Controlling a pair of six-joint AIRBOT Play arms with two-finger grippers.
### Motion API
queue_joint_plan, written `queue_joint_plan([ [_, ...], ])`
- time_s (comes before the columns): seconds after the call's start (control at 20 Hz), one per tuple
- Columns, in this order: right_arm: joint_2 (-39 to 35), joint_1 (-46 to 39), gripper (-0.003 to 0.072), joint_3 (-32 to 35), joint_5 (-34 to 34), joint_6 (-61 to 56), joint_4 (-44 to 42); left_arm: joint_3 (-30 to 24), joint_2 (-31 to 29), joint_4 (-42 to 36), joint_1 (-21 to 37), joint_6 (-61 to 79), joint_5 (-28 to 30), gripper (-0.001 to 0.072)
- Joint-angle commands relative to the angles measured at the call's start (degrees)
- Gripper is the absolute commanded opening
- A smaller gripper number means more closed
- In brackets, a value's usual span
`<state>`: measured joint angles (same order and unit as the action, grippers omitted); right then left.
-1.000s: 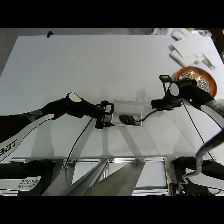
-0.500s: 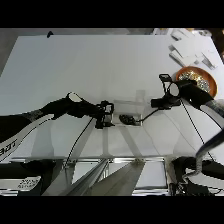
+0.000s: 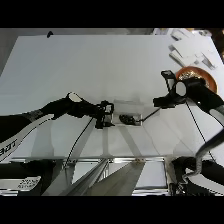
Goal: Fold the box and place the chain.
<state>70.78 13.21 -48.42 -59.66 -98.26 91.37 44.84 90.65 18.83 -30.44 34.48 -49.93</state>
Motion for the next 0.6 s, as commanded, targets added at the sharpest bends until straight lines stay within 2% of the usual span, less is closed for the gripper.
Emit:
queue_joint_plan([
  [0.0, -7.67, 0.83, 0.0017, -0.07, -3.04, 3.23, -4.79, 0.02, -0.02, 0.02, -0.02, 0.0, -0.02, 0.0195],
  [0.15, -15.34, 4.87, 0.0017, -0.07, -5.38, 5.79, -11.63, 0.04, -0.02, 0.02, -0.02, 0.0, -0.02, 0.0195],
  [0.3, -22.21, 11.43, 0.0018, -0.07, -4.81, 5.77, -18.25, 0.04, -0.02, 0.02, -0.02, 0.0, -0.02, 0.0195],
  [0.55, -25.29, 22.95, 0.0018, -0.07, 2.58, 3.1, -21.77, 0.04, -0.02, 0.02, -0.02, 0.0, -0.02, 0.0195],
])
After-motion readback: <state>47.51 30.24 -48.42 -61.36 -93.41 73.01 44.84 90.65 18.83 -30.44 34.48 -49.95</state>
